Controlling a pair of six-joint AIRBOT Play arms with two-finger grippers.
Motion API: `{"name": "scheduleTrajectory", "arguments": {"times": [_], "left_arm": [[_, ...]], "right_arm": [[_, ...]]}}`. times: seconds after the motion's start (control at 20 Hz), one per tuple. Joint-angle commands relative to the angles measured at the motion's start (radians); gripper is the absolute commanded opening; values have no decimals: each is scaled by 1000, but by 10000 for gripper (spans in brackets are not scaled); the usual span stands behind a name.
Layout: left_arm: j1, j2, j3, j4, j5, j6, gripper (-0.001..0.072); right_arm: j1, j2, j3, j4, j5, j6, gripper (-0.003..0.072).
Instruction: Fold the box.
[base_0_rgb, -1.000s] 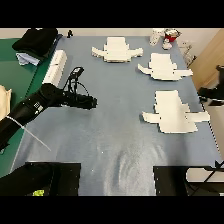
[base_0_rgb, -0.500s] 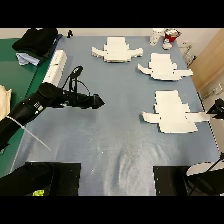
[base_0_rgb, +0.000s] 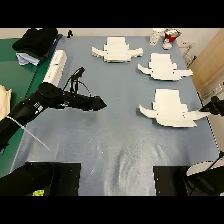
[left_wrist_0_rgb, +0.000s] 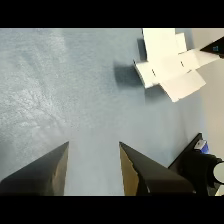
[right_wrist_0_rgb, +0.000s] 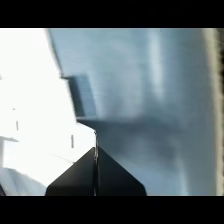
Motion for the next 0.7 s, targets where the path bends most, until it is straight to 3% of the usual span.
{"name": "scheduleTrajectory", "arguments": {"times": [0.0,0.05,0.1,0.3,0.35,0.4,0.5,0.65], "left_arm": [[0,0,0,-10,-60,1,419],[0,0,0,-11,-74,2,229],[0,0,0,-11,-89,3,98],[2,0,0,-11,-94,3,91],[2,0,0,-10,-94,5,14],[2,0,0,-10,-94,5,15],[13,0,0,-7,-113,11,14],[59,2,0,36,-248,0,14]], "right_arm": [[60,-4,11,135,-54,-32,5],[92,-4,11,163,-47,-31,4],[126,-4,11,194,-38,-31,4],[290,-2,6,276,1,77,4],[337,5,-6,275,10,111,3],[385,21,-29,275,24,137,3],[476,75,-103,268,74,180,3],[595,214,-297,249,214,236,3]]}}
